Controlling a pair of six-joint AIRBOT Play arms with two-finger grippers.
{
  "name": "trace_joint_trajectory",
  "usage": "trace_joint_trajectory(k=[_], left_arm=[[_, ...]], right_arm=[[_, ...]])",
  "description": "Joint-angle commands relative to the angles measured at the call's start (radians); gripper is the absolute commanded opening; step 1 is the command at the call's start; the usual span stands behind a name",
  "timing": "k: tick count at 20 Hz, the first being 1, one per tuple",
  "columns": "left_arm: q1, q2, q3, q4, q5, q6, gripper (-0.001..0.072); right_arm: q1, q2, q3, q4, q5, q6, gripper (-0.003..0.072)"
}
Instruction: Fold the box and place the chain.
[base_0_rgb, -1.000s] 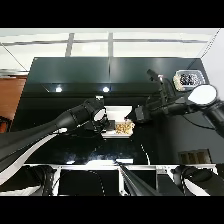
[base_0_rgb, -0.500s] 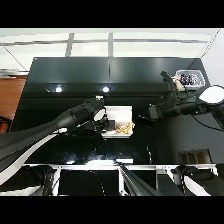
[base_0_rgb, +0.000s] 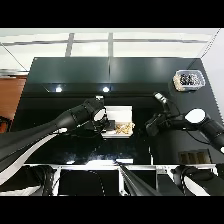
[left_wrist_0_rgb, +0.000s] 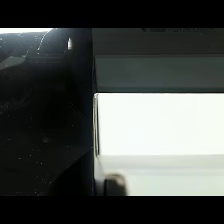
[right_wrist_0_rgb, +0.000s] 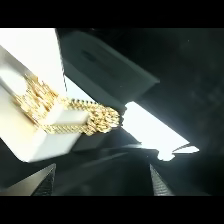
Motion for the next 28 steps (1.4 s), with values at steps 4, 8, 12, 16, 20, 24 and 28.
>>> trace_joint_trajectory(k=[4,8,12,16,20,24,28], left_arm=[[0.0,0.0,0.001,0.0,0.0,0.0,0.003],[0.0,0.0,0.001,0.0,-0.002,0.0,0.003],[0.0,0.0,0.001,0.0,-0.004,0.0,0.003],[0.0,0.0,0.001,0.0,-0.004,0.0,0.003],[0.0,0.0,0.001,0.0,-0.004,0.0,0.003],[0.0,0.0,0.001,0.0,-0.004,0.0,0.003],[0.0,0.0,0.001,0.0,-0.003,0.0,0.003]], right_arm=[[0.161,-0.039,-0.038,0.016,-0.214,-0.593,0.0716],[0.199,-0.129,-0.038,0.08,-0.273,-0.706,0.0716],[0.199,-0.153,-0.038,0.118,-0.33,-0.71,0.0715],[0.199,-0.17,-0.038,0.217,-0.338,-0.794,0.0714],[0.199,-0.186,-0.038,0.224,-0.344,-0.797,0.06],[0.199,-0.186,-0.037,0.227,-0.349,-0.773,0.0424],[0.198,-0.184,-0.037,0.227,-0.348,-0.753,0.0021]])
